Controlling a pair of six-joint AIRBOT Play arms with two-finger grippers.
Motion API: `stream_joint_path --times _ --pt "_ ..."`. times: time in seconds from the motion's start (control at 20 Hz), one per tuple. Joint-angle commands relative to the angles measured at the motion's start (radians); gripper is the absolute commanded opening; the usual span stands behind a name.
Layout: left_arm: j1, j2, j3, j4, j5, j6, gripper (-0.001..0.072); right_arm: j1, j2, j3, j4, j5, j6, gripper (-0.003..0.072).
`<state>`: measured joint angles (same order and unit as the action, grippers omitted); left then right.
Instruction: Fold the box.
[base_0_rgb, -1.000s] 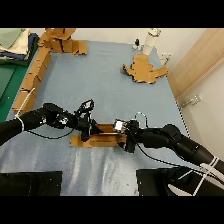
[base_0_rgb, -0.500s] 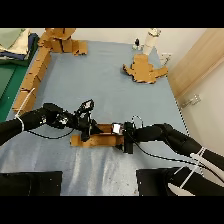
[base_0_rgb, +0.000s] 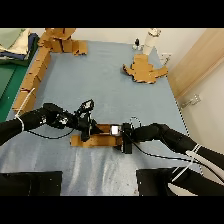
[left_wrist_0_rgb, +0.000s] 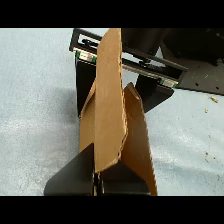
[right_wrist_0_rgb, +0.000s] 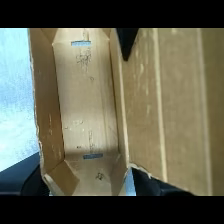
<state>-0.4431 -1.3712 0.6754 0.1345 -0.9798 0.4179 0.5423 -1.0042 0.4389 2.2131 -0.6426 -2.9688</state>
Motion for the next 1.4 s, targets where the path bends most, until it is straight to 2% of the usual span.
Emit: stream_joint_path --times 0.0,0.3,0.45,0.55,0.75,0.85,0.9,1.35 --pt "0.001 0.000 0.000 0.000 0.000 0.000 0.0012 0.001 0.002 0.000 -0.006 -0.006 -0.006 0.0709" --pt "0.001 0.000 0.000 0.000 0.000 0.000 0.0013 0.001 0.002 0.000 -0.005 -0.008 -0.007 0.0705" --pt "0.001 0.000 0.000 0.000 0.000 0.000 0.0013 0.001 0.001 0.000 0.010 -0.025 -0.007 0.0686" --pt "0.001 0.000 0.000 0.000 0.000 0.000 0.0013 0.001 0.000 0.000 0.014 -0.035 -0.007 0.0647" --pt "0.001 0.000 0.000 0.000 0.000 0.000 0.0012 0.001 -0.006 0.000 0.028 -0.057 -0.007 0.0632" --pt "0.001 0.000 0.000 0.000 0.000 0.000 0.0013 0.002 -0.006 0.000 0.029 -0.059 -0.007 0.0501" --pt "0.001 0.000 0.000 0.000 0.000 0.000 0.0013 0.001 -0.006 0.000 0.030 -0.054 -0.009 0.0493" --pt "0.001 0.000 0.000 0.000 0.000 0.000 0.0012 0.001 -0.006 0.000 0.024 -0.053 -0.017 0.0497"
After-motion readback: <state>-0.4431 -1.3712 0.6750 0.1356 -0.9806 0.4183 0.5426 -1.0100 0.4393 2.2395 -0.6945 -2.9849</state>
